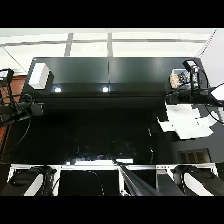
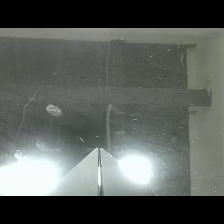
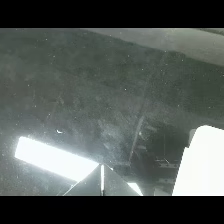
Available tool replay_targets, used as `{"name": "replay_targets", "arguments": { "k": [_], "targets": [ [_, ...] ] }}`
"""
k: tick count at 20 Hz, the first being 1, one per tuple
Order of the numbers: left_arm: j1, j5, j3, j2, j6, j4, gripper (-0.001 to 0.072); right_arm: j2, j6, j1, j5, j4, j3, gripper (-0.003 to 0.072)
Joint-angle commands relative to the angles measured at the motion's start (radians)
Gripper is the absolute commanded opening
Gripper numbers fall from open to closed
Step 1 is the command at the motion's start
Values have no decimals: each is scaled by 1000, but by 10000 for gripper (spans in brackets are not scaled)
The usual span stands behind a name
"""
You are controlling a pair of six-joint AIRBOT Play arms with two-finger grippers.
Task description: Fold the box and place the chain.
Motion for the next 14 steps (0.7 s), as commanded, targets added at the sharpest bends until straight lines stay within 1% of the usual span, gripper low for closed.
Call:
{"name": "replay_targets", "arguments": {
  "k": [1,14],
  "targets": [
    [0,0,0,1,0,0,26,-1,0,1,0,0,-1,16],
    [0,0,0,1,0,0,26,-1,0,1,-12,2,-1,16]
  ]
}}
